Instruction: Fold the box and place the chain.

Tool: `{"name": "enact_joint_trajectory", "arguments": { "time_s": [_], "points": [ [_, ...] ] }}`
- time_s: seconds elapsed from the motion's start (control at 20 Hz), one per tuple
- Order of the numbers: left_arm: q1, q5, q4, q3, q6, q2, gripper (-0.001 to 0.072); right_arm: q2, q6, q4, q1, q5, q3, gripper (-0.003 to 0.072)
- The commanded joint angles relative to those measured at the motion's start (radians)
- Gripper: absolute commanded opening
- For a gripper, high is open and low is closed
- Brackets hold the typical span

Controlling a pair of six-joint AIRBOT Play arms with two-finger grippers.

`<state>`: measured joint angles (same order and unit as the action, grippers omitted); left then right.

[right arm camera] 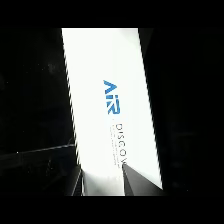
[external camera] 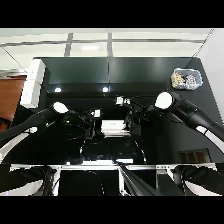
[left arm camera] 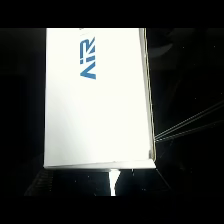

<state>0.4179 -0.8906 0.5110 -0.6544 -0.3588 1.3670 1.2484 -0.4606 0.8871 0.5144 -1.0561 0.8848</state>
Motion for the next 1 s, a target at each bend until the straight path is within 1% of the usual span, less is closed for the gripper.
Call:
{"name": "enact_joint_trajectory", "arguments": {
  "time_s": [0.0,0.05,0.1,0.95],
  "points": [
    [0.0,0.0,0.0,0.0,0.0,0.001,0.0353,0.001,-0.014,0.005,0.002,0.002,0.0,0.0275],
    [0.0,0.0,0.0,0.0,0.0,0.001,0.0353,0.001,-0.015,0.005,0.002,0.002,0.0,0.0302],
    [0.0,0.0,0.0,0.0,0.0,0.001,0.0353,0.001,-0.017,0.005,0.002,0.003,0.0,0.0386],
    [0.0,0.0,0.0,0.0,0.0,0.001,0.0353,-0.008,-0.023,0.03,0.018,-0.019,0.0,0.038]
  ]
}}
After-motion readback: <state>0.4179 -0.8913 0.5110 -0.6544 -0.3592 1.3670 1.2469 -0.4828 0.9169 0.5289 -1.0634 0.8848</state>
